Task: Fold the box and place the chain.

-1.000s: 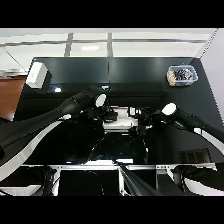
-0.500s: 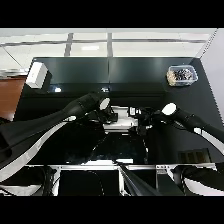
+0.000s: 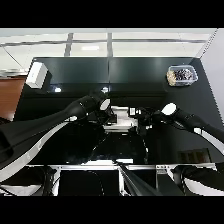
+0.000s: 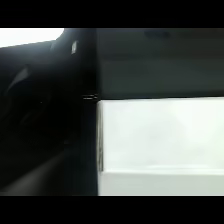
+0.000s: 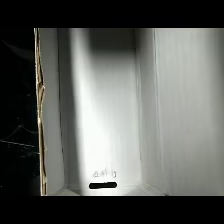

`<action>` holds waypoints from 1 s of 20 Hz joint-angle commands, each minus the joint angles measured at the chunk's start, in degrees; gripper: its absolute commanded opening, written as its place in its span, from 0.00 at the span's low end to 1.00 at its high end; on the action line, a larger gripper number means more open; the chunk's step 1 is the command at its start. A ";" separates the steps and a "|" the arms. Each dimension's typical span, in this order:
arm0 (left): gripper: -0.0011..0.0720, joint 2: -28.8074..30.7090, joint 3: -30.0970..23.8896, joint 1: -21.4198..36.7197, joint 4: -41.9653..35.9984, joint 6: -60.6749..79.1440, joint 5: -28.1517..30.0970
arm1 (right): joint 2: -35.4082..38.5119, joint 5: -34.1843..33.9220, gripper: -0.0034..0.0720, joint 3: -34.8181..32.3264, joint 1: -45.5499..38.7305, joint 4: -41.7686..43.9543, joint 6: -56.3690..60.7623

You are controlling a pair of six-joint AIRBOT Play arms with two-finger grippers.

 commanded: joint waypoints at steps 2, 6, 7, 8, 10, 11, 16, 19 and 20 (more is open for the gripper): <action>0.67 0.00 0.02 -0.02 -0.37 -0.09 -0.04 | -0.02 -0.02 0.36 0.04 0.00 0.02 0.09; 0.22 0.00 0.02 -0.02 -0.39 -0.02 0.00 | -0.02 -0.02 0.36 0.04 0.00 0.02 0.09; 0.06 0.00 0.02 -0.02 -0.37 0.00 0.00 | -0.02 -0.02 0.36 0.04 0.00 0.02 0.09; 0.05 0.00 0.02 -0.02 -0.37 0.02 -0.02 | -0.02 -0.02 0.36 0.04 0.00 0.02 0.09; 0.05 0.00 0.02 -0.02 -0.37 0.02 -0.02 | -0.02 -0.02 0.36 0.04 0.00 0.02 0.09; 0.05 0.00 0.02 -0.02 -0.37 0.02 0.07 | -0.02 -0.02 0.36 0.04 0.00 0.02 0.09; 0.05 0.00 0.00 0.00 -0.35 0.02 -0.55 | -0.02 -0.02 0.36 0.04 0.00 0.02 0.09; 0.05 0.00 0.00 0.02 -0.35 0.00 -1.33 | -0.02 -0.04 0.36 0.04 0.00 0.02 0.09; 0.05 0.00 0.00 0.02 -0.35 0.00 -1.31 | -0.02 -0.22 0.36 0.04 0.04 0.50 0.09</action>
